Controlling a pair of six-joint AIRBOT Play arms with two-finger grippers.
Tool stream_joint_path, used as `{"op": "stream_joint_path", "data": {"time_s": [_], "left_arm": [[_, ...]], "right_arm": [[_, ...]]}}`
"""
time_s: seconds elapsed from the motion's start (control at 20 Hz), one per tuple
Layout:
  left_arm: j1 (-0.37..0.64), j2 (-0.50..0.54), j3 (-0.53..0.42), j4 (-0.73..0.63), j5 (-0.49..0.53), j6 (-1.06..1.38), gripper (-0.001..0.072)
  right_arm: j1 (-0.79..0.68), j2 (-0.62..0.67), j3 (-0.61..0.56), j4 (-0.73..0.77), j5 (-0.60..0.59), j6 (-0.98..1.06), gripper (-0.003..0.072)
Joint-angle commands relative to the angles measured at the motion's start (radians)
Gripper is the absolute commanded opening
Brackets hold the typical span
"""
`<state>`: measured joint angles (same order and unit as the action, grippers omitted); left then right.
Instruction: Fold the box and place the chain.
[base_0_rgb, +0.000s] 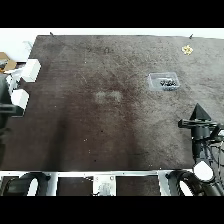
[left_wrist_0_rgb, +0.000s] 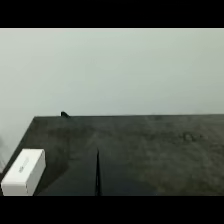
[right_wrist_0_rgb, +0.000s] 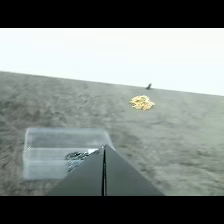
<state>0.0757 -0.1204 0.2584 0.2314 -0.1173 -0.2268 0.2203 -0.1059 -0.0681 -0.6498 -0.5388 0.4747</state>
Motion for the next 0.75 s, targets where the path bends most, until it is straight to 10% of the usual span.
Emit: {"op": "stream_joint_path", "data": {"time_s": [0.0,0.7], "left_arm": [[-0.019,0.063,-0.156,-0.002,0.016,-0.069,0.0006],[-0.019,-0.014,-0.164,0.0,0.103,0.0,0.0007]], "right_arm": [[0.001,0.0,0.0,-0.001,-0.13,0.0,0.0004],[0.001,0.0,0.0,-0.001,-0.319,0.0,0.0004]]}}
